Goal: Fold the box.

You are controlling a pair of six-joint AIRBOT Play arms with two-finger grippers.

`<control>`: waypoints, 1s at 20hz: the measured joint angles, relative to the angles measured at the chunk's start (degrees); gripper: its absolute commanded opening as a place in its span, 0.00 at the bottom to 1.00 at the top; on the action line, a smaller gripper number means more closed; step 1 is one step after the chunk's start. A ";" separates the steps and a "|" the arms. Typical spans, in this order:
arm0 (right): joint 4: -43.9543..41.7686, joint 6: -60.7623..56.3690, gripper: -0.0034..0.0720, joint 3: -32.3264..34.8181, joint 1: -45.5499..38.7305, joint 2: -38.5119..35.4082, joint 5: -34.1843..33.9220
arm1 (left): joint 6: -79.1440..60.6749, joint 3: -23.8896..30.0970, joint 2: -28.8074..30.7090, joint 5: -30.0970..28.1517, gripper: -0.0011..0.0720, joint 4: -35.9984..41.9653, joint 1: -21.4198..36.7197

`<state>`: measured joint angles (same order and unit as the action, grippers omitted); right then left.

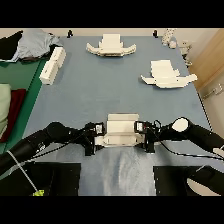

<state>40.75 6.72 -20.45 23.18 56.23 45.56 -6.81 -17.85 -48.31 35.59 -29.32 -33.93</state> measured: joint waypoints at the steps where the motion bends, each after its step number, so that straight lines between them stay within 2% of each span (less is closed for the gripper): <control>1: 0.00 0.00 0.71 0.00 0.00 0.00 0.00 | -1.40 -0.09 -0.61 -0.76 0.23 1.27 -0.46; 2: 0.00 -0.02 0.71 0.00 0.00 0.00 0.00 | -2.82 -0.15 -1.18 -1.49 0.23 2.25 -1.01; 3: -0.02 -0.02 0.71 0.00 0.00 0.00 0.00 | -3.78 -0.24 -1.66 -2.08 0.13 3.17 -1.53; 4: 0.00 -0.02 0.71 0.00 0.00 0.00 0.00 | -4.57 -0.26 -2.12 -2.82 0.08 3.93 -2.08; 15: 0.00 -0.02 0.71 0.00 0.00 0.00 0.00 | -8.74 -1.66 -6.69 -6.71 0.08 9.53 -5.88; 16: 0.00 -0.02 0.71 0.00 0.00 0.00 -0.02 | -8.90 -1.75 -6.93 -6.78 0.11 9.75 -5.95; 17: 0.00 -0.02 0.71 0.00 0.00 0.00 -0.02 | -9.05 -1.81 -7.06 -6.80 0.34 9.90 -6.01; 18: 0.00 -0.02 0.71 0.00 0.00 0.00 -0.02 | -9.11 -1.90 -7.19 -6.82 0.63 10.08 -6.08; 19: 0.00 0.22 0.71 -0.02 0.00 0.00 0.02 | -9.09 -1.90 -7.26 -7.04 0.68 10.32 -6.08; 20: 0.00 0.17 0.71 0.00 0.00 0.00 0.02 | -9.11 -1.97 -7.32 -7.19 0.68 10.60 -6.05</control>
<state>40.75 6.90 -20.45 23.18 56.23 45.58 -15.92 -19.81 -55.64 28.40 -18.72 -39.99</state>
